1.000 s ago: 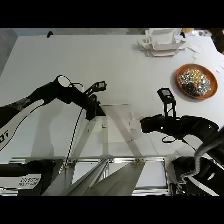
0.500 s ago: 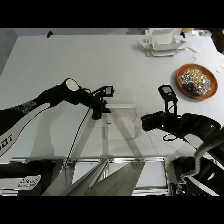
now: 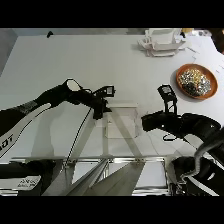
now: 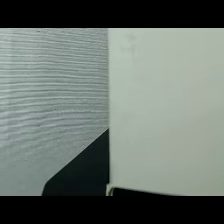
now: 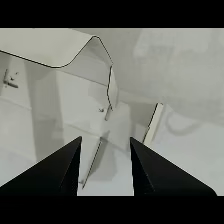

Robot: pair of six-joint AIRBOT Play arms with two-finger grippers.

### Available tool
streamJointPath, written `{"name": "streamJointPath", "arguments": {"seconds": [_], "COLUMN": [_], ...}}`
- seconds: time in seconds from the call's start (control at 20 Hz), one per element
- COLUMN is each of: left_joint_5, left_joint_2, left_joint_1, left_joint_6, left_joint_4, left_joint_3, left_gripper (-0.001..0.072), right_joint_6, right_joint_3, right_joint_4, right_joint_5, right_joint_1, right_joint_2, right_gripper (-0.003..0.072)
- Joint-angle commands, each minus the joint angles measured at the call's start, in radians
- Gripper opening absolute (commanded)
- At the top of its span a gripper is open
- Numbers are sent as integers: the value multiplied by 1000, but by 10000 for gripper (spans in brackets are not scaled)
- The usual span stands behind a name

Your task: Fold the box and place the chain.

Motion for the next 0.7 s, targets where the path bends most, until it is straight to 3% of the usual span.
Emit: {"name": "streamJointPath", "arguments": {"seconds": [0.0,0.05,0.1,0.15,0.4,0.65], "left_joint_5": [-9,-9,-9,-9,-9,-9], "left_joint_2": [0,0,0,0,0,0], "left_joint_1": [-1,-1,-1,-1,-1,-1], "left_joint_6": [-1,-1,-1,-1,-1,-1], "left_joint_4": [3,3,3,3,3,3], "left_joint_3": [0,0,0,0,0,0], "left_gripper": [8,8,8,8,8,8], "right_joint_6": [-107,-162,-218,-280,-643,-1071], "right_joint_3": [1,1,1,1,1,-12], "right_joint_4": [0,1,1,1,72,277], "right_joint_5": [0,0,0,-2,-14,-84], "right_joint_1": [1,1,1,1,1,0], "right_joint_2": [0,0,0,0,-13,-153], "right_gripper": [337,310,187,13,17,18]}}
